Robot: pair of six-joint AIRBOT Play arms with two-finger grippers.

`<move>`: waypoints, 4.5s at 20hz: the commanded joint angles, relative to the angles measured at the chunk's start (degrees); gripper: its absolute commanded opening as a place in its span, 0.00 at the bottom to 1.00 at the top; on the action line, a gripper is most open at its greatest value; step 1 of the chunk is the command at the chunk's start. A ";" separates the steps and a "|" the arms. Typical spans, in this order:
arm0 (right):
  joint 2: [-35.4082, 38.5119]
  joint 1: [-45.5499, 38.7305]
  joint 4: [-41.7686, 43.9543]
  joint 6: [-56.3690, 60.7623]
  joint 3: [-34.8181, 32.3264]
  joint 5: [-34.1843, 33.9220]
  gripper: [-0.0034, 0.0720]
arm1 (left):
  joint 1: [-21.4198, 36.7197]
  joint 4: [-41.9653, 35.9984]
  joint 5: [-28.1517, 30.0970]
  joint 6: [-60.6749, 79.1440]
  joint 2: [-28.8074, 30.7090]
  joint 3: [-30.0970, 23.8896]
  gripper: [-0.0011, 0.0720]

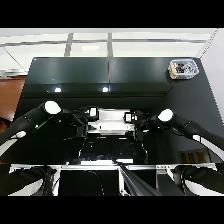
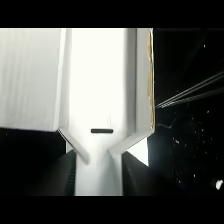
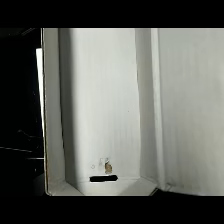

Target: Fold the box and place the chain.

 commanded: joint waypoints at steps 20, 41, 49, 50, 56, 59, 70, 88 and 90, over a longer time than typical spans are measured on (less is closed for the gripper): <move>-0.02 0.02 0.00 0.00 0.00 0.02 0.30 | -3.89 -16.28 2.95 0.81 -5.51 -0.04 0.56; -0.02 0.02 0.00 0.00 0.00 0.02 0.30 | 32.24 -2.51 -19.23 -71.04 0.39 -6.60 0.05; -0.02 0.02 0.00 0.00 0.00 0.02 0.30 | 18.99 -14.56 -13.73 -64.94 -9.05 -5.38 0.05; -0.02 0.02 0.00 0.00 0.00 0.02 0.30 | 18.53 -14.32 -13.77 -64.83 -9.05 -4.52 0.05; -0.02 0.02 0.00 0.00 0.00 0.02 0.30 | 18.38 -14.51 -18.86 -63.28 -9.05 0.81 0.65; -0.02 0.02 0.00 0.00 0.00 0.02 0.30 | 17.14 -14.62 -20.52 -63.28 -9.05 2.64 0.88; -0.02 0.02 0.00 0.00 0.00 0.02 0.30 | 2.23 -2.34 -16.00 -75.95 -9.05 11.39 0.56; -0.02 0.02 0.00 0.00 0.00 0.02 0.30 | -17.22 38.10 -10.58 -116.65 -10.23 19.21 0.49; -0.02 0.02 0.00 0.00 0.00 0.02 0.30 | -19.15 40.54 -12.76 -122.36 -11.39 21.14 0.49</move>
